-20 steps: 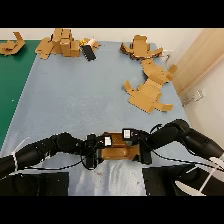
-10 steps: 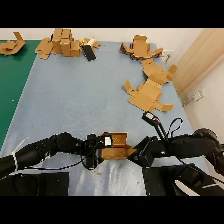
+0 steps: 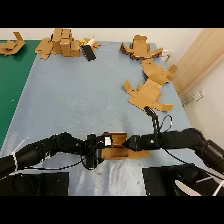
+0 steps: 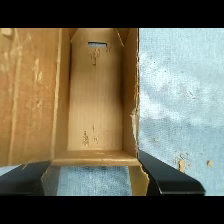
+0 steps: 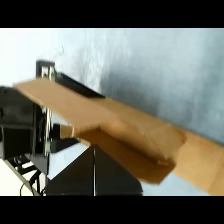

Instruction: Fold the box.

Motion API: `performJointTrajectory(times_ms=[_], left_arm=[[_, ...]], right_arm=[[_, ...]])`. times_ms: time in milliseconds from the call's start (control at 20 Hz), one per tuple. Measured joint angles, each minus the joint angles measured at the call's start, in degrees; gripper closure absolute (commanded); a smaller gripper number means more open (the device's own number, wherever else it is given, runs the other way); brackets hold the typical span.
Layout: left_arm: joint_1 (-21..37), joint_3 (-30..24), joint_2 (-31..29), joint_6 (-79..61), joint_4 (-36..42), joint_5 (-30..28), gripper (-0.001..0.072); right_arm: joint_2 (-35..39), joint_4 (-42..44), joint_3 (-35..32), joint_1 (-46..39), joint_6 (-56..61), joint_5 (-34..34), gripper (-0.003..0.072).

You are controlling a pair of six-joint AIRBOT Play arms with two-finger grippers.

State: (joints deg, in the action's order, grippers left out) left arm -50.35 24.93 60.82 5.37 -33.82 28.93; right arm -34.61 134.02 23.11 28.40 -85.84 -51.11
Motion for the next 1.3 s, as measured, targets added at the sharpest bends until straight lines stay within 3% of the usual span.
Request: performJointTrajectory(times_ms=[350, 600, 850, 1100, 1150, 1200, 1250, 1300], left_arm=[[0.0, 0.0, 0.0, 0.0, 0.0, 0.0, 0.0237], [0.0, 0.0, 0.0, 0.0, 0.0, 0.0, 0.0237], [0.0, 0.0, 0.0, -0.02, 0.0, 0.13, 0.0237], [0.0, 0.0, 0.0, -0.02, 0.0, 0.11, 0.0237], [0.0, 0.0, 0.0, -0.02, 0.0, 0.09, 0.0237], [0.0, 0.0, 0.0, -0.02, 0.0, 0.09, 0.0237], [0.0, 0.0, 0.0, -0.02, 0.0, 0.07, 0.0237], [-0.02, 0.0, 0.0, -0.02, 0.0, 0.07, 0.0237]], right_arm=[[-21.9, 2.86, 7.04, -3.45, -13.29, 1.05, 0.0687], [-29.18, 2.89, 8.09, -3.82, -18.73, -0.22, 0.0686], [-28.24, 0.02, 8.81, -5.07, -22.23, -1.33, 0.0686], [-15.52, -11.3, 10.54, -7.13, -23.69, -6.97, 0.0683], [-12.46, -13.81, 10.62, -7.23, -24.48, -9.29, 0.0633], [-9.9, -15.3, 10.54, -7.19, -25.46, -11.61, 0.0377], [-7.5, -16.41, 10.08, -6.82, -26.69, -14.05, 0.0171], [-5.49, -16.83, 9.2, -6.12, -28.15, -16.11, 0.0171]])
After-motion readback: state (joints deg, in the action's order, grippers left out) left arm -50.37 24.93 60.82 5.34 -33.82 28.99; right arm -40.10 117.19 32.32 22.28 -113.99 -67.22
